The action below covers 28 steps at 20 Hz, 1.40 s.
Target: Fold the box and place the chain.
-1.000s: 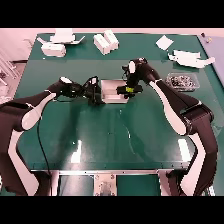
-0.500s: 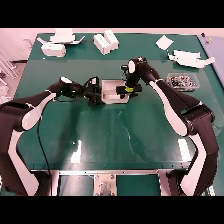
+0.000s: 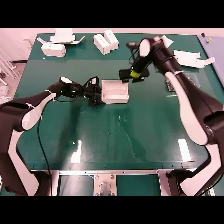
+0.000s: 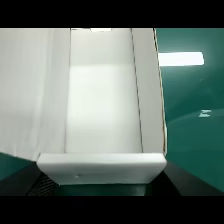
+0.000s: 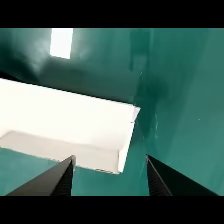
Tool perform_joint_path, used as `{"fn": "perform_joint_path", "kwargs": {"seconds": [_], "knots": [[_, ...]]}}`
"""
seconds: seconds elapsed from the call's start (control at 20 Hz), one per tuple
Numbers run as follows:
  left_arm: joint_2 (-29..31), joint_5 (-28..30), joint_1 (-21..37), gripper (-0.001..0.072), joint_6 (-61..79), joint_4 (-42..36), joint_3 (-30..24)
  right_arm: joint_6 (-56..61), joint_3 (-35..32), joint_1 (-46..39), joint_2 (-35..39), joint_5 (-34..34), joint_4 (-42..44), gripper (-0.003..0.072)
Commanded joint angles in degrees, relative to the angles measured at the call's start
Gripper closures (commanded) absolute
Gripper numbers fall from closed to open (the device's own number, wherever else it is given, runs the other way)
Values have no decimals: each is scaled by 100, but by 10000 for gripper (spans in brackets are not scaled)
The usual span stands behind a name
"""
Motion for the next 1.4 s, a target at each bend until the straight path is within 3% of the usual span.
{"fn": "perform_joint_path", "kwargs": {"seconds": [0.0,0.2,0.55,0.8,1.0,1.2,1.35], "knots": [[2,-2,0,192,-2,0,2,-516,103,-170,629,-55,-87,176],[2,0,2,193,-2,0,2,-828,101,-785,966,-52,-498,177],[2,0,2,193,-2,0,2,-1394,-131,-2260,994,-101,-503,203],[2,0,2,193,0,0,2,-1770,-632,-2618,1073,-855,-468,208],[2,0,2,193,-2,0,2,-1768,-1856,-2535,1845,-1878,-376,208],[0,-2,0,193,-2,0,2,-1843,-4059,-2706,2898,-3829,-398,217],[2,-2,0,193,0,0,2,-1847,-5023,-3086,2949,-4774,-389,217]]}}
